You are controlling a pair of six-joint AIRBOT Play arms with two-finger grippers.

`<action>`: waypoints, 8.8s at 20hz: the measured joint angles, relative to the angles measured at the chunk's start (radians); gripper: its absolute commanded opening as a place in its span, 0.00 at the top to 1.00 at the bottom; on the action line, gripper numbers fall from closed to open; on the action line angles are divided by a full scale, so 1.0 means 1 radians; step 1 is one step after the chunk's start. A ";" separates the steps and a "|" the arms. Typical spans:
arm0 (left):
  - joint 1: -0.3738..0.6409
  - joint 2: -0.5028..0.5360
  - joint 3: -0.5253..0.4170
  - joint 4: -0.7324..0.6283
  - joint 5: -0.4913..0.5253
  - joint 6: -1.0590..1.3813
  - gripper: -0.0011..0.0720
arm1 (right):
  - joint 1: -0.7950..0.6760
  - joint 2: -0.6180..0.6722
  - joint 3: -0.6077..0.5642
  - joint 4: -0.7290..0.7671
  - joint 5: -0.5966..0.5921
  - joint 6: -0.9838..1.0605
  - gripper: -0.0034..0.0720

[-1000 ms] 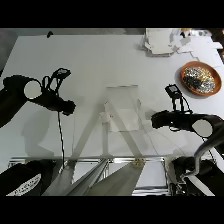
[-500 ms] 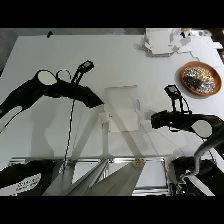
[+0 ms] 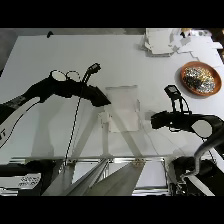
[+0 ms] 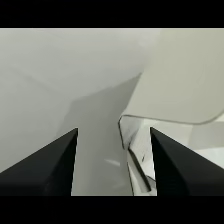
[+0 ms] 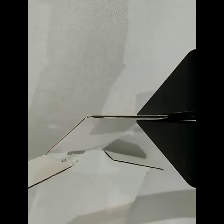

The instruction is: Fold the box and place the chain.

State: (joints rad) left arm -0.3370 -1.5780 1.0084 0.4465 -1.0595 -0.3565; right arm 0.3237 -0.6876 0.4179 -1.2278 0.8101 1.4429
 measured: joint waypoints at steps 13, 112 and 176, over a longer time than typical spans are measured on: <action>-0.014 -0.115 0.002 -0.132 -0.113 0.166 0.85 | 0.000 0.000 0.000 0.002 0.020 0.000 0.93; -0.213 -0.015 -0.201 -0.183 0.251 1.011 0.98 | 0.000 0.153 0.115 0.048 0.222 -0.117 0.66; -0.213 -0.049 -0.117 -0.053 0.187 0.845 0.97 | 0.113 -0.115 -0.076 0.150 0.079 -1.244 0.04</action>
State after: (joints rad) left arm -0.5503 -1.6272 0.8909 0.3931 -0.8722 0.4889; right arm 0.4366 -0.8028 0.3420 -1.0779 0.8894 0.1986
